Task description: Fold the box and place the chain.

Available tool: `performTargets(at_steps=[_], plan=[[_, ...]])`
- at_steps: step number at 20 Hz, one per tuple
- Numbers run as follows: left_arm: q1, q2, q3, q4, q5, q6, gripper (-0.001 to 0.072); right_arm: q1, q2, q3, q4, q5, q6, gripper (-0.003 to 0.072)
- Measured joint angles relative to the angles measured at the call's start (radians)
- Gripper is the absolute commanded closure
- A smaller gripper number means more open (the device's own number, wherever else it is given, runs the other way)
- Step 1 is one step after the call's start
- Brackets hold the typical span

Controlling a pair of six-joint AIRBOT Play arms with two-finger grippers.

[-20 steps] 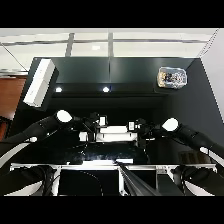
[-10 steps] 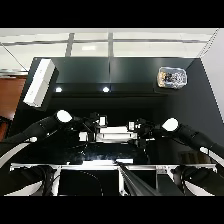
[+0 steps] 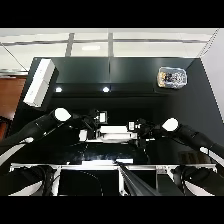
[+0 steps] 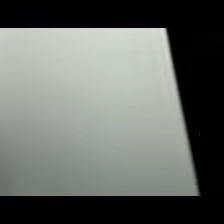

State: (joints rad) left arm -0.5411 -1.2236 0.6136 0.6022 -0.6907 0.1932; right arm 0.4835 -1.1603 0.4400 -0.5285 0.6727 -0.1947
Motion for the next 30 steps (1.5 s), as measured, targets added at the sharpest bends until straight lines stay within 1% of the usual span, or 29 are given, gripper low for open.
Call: performTargets(at_steps=[3, 5, 8, 9, 10, 11, 12, 15, 17, 18, 19, 22, 25, 28, 30], plan=[[0.0, 0.07, 0.008, 0.113, -0.002, -0.097, 0.0067, 0.0, 0.0, 0.0, 0.0, 0.0, 0.0, 0.0273], [0.0, 0.134, 0.01, 0.208, -0.013, -0.206, 0.0077, 0.0, 0.0, 0.0, 0.0, 0.0, 0.0, 0.0273], [0.0, 0.227, 0.012, 0.351, -0.07, -0.404, 0.0077, 0.001, 0.0, 0.0, -0.001, 0.0, 0.012, 0.0273], [0.0, 0.251, 0.012, 0.39, -0.095, -0.478, 0.0089, 0.001, 0.0, 0.0, -0.002, 0.002, 0.016, 0.0273], [0.0, 0.273, 0.012, 0.423, -0.127, -0.559, 0.0199, 0.002, 0.0, 0.0, -0.002, 0.003, 0.018, 0.0273], [0.0, 0.288, 0.012, 0.448, -0.159, -0.637, 0.0473, 0.002, 0.0, 0.0, -0.003, 0.006, 0.021, 0.0273], [0.0, 0.298, 0.011, 0.463, -0.189, -0.711, 0.0687, 0.002, 0.0, 0.0, -0.003, 0.007, 0.023, 0.0274], [0.0, 0.315, 0.008, 0.475, -0.282, -0.901, 0.0685, 0.003, 0.0, 0.0, -0.005, 0.01, 0.027, 0.0274], [-0.005, 0.32, -0.012, 0.399, -0.324, -0.984, 0.0685, 0.003, 0.0, 0.0, -0.005, 0.01, 0.028, 0.0274], [-0.008, 0.322, -0.025, 0.341, -0.322, -1.007, 0.0684, 0.003, 0.0, 0.0, -0.005, 0.01, 0.029, 0.0273], [-0.011, 0.322, -0.042, 0.275, -0.301, -1.023, 0.0684, 0.003, 0.0, 0.0, -0.005, 0.011, 0.029, 0.0274], [-0.016, 0.306, -0.093, 0.046, -0.161, -1.011, 0.0684, 0.003, 0.0, 0.0, -0.005, 0.011, 0.03, 0.0274], [-0.018, 0.246, -0.116, -0.176, -0.015, -0.919, 0.0685, 0.003, 0.0, 0.0, -0.005, 0.011, 0.03, 0.0274], [-0.018, 0.167, -0.125, -0.309, 0.09, -0.835, 0.0685, 0.003, 0.0, 0.0, -0.005, 0.011, 0.031, 0.0274], [-0.018, 0.111, -0.128, -0.349, 0.106, -0.806, 0.0686, 0.003, 0.0, 0.0, -0.005, 0.011, 0.031, 0.0274]])
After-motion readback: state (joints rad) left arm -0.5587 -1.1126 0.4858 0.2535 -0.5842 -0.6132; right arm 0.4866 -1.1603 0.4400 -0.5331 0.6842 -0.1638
